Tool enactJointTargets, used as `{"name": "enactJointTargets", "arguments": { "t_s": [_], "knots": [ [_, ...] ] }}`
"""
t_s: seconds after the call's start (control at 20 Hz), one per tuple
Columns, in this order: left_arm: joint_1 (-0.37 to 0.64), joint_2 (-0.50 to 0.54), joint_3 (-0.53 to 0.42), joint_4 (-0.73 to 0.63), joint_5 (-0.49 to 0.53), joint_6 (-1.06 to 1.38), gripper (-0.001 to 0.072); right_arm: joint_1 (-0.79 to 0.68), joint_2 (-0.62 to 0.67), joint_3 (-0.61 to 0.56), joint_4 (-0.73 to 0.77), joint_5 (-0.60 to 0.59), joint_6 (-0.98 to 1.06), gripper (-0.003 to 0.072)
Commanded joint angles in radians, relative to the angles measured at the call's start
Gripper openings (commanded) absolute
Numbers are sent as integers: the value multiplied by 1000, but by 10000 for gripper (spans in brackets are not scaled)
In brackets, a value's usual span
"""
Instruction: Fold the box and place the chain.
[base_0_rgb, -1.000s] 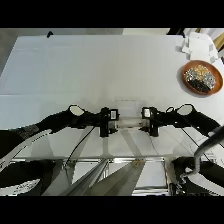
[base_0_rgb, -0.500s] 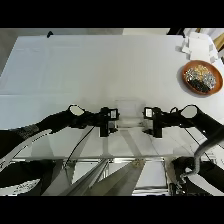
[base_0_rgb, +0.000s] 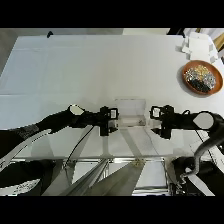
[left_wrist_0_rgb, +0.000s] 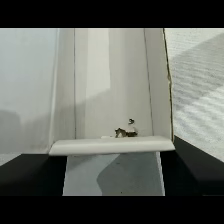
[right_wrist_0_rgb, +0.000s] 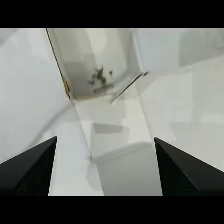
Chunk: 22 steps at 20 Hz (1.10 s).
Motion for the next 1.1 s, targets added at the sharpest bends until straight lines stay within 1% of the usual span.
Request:
{"name": "enactJointTargets", "arguments": {
  "t_s": [0.0, 0.05, 0.1, 0.15, 0.4, 0.5, 0.65, 0.75, 1.05],
  "knots": [
    [-1, 0, 0, 0, -3, 0, 250, 0, 77, 1, 213, 5, 40, 443],
    [-1, 0, 0, 0, -3, 0, 250, 4, 69, 1, 287, -2, 36, 262],
    [-1, 0, 0, 0, -3, 0, 250, 13, 58, 1, 343, -21, 33, 44],
    [-1, 0, 0, 0, -3, 0, 250, 29, 40, 1, 390, -63, 34, 9],
    [-1, 0, 0, 0, -3, 0, 250, 117, -114, 1, 570, -362, 34, 9],
    [-1, 0, 0, 0, -3, 0, 250, 137, -181, 1, 608, -427, 35, 8],
    [-1, 0, 0, 0, -3, 0, 250, 139, -268, 1, 614, -447, 45, 9],
    [-1, 0, 0, 0, -3, 0, 250, 139, -304, 1, 613, -446, 45, 9],
    [-1, 0, 0, 0, -3, 0, 250, 139, -322, 1, 579, -447, 63, 9]
  ]
}}
